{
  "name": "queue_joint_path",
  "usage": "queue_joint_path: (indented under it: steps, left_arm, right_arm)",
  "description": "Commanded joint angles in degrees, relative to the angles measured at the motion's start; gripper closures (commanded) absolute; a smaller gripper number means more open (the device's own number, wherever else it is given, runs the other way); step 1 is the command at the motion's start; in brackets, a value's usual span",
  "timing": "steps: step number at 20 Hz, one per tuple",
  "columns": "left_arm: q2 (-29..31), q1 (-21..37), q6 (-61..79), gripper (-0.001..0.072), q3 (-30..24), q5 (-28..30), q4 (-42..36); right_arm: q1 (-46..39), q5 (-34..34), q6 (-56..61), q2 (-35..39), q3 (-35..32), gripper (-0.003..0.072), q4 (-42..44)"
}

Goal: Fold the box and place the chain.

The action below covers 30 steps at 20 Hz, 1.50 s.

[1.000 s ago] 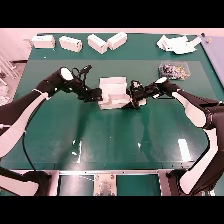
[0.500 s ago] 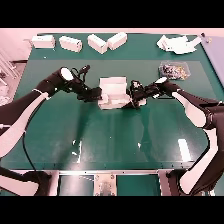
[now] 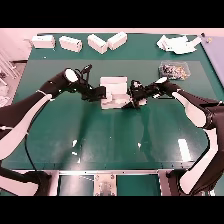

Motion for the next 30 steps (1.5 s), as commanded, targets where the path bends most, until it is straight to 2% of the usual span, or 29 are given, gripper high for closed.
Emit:
queue_joint_path:
  steps: [1,11,15,24,30]
  left_arm:
    - [0.00,-0.59,-1.53,0.0334,0.07,1.84,1.16]
    - [-0.02,-0.85,-7.04,0.0334,0.07,1.90,9.05]
    - [-0.02,-3.21,-13.66,0.0334,0.07,2.64,16.17]
    - [-0.37,-4.13,-16.96,0.0335,2.01,2.56,18.25]
    - [-3.52,-6.03,-22.56,0.0335,8.55,-4.94,25.14]
  right_arm:
    - [0.04,0.15,-0.04,0.00,-0.02,0.0124,0.07]
    - [0.04,0.13,-0.07,0.00,-0.02,0.0124,0.04]
    - [0.04,0.13,-0.04,0.00,-0.02,0.0124,0.07]
    - [0.04,0.13,-0.07,0.00,-0.02,0.0124,0.07]
    - [0.04,0.15,-0.07,0.00,-0.02,0.0124,0.04]
